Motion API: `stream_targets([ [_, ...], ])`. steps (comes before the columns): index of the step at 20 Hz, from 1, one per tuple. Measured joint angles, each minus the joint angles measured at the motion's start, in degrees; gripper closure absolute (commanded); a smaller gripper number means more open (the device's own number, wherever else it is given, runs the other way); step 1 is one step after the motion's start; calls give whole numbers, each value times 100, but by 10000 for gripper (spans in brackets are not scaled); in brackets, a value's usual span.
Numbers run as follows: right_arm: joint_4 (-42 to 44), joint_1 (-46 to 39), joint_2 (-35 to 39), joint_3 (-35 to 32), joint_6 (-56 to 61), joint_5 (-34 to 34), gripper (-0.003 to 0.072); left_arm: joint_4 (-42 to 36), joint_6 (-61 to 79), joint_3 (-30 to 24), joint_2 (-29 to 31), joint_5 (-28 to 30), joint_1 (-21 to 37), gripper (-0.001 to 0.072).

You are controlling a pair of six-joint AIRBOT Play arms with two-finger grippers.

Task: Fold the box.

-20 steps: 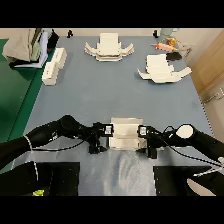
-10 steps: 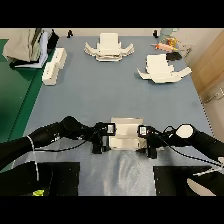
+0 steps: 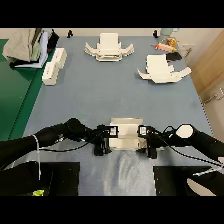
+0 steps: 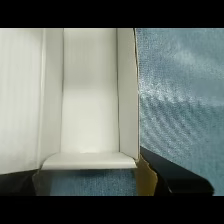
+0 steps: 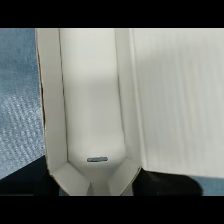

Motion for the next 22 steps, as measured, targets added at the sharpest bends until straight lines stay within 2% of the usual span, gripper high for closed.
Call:
stream_targets([
  [4,0,0,0,0,4,2,176,-2,-7,0,-15,61,-61,22],
  [5,0,0,0,0,7,0,176,-7,-7,2,-20,79,-68,134],
  [6,0,0,0,0,4,0,176,-9,-9,2,-22,109,-74,193],
  [22,0,0,0,0,2,2,176,4,-7,0,-22,101,-85,193],
])
